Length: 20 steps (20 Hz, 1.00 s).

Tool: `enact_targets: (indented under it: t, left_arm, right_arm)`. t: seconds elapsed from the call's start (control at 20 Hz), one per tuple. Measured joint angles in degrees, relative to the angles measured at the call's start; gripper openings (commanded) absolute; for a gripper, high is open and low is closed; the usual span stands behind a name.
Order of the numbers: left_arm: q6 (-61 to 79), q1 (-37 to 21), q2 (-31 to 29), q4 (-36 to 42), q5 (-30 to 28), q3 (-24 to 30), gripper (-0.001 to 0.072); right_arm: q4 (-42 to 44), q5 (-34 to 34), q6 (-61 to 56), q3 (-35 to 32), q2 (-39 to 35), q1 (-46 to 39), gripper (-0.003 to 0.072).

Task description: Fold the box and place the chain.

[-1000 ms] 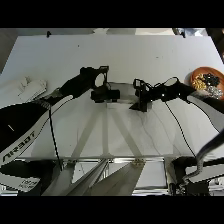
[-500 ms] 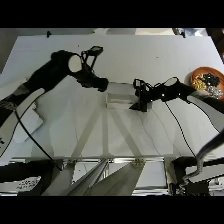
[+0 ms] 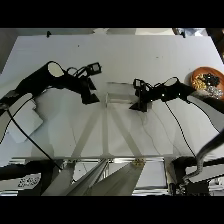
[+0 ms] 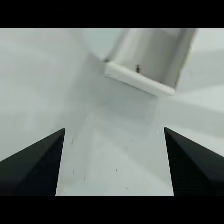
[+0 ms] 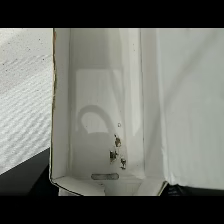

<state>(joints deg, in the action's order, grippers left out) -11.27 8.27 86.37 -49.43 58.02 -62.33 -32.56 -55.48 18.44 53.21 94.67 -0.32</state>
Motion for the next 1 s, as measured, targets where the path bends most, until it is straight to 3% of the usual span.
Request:
enact_targets:
  t: [0.2, 0.35, 0.7, 1.0]
  left_arm:
    - [28.3, -1.9, 6.5, 13.8, 3.1, 1.9, 0.0704]
    - [38.9, -2.9, 10.3, 20.6, 4.3, 2.3, 0.0703]
    - [47.3, -5.9, 13.9, 28.5, 3.9, 2.4, 0.0703]
    - [48.4, -6.4, 14.2, 29.7, 5.9, 1.7, 0.0702]
  right_arm:
    - [0.0, 0.0, 0.0, 0.0, 0.0, 0.0, 0.0364]
    - [0.0, 0.0, 0.0, 0.0, 0.0, 0.0, 0.0364]
    - [0.0, 0.0, 0.0, 0.0, 0.0, 0.0, 0.0364]
    - [0.0, 0.0, 0.0, 0.0, 0.0, 0.0, 0.0364]
